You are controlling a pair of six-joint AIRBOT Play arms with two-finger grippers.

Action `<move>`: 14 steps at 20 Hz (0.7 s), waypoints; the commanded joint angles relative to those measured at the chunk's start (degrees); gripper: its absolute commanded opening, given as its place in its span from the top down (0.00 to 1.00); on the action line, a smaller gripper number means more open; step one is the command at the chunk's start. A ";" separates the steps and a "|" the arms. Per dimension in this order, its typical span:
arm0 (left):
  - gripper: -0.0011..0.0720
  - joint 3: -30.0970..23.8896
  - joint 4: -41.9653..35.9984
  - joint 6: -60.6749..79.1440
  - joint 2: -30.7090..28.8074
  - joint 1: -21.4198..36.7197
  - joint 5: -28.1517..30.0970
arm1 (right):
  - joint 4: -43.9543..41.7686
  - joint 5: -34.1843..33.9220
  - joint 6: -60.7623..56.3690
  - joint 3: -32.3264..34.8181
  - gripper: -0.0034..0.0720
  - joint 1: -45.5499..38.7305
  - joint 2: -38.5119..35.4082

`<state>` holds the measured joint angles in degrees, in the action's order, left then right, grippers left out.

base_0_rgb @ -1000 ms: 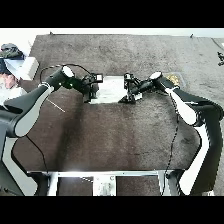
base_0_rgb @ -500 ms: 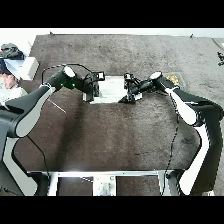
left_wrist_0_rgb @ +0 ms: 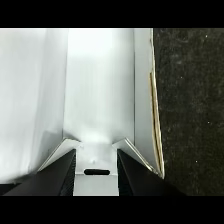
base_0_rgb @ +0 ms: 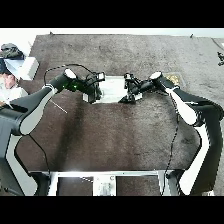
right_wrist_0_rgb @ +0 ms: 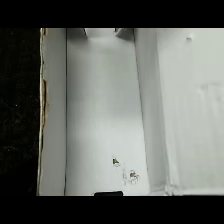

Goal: Fold the box and place the chain.

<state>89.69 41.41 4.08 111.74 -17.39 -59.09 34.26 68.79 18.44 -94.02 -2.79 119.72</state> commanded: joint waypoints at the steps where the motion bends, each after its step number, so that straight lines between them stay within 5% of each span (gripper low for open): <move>1: 0.58 0.00 -2.03 0.94 0.11 -0.02 -0.09 | 0.00 -0.04 -0.02 0.00 0.37 0.04 0.04; 2: 0.58 0.00 -2.03 0.92 0.13 0.00 -0.09 | -0.02 -0.02 -0.02 0.00 0.37 0.04 0.04; 4: 0.14 0.00 -2.05 0.87 0.13 0.00 -0.07 | -0.02 -0.02 -0.02 0.00 0.37 0.04 0.04; 10: 0.19 0.02 -1.05 0.81 0.11 0.02 -0.09 | 0.00 -0.02 -0.02 0.00 0.37 0.04 0.04; 12: 0.69 0.02 0.48 -1.20 0.11 1.38 -0.83 | -0.02 -0.04 -0.02 0.00 0.37 0.07 0.04; 14: 0.93 0.04 -0.07 -2.12 -0.02 3.96 -3.43 | -0.02 -0.02 -0.02 0.00 0.37 0.07 0.04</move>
<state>89.71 40.69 3.57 111.83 -15.66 -60.29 34.26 68.79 18.44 -94.02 -2.79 119.72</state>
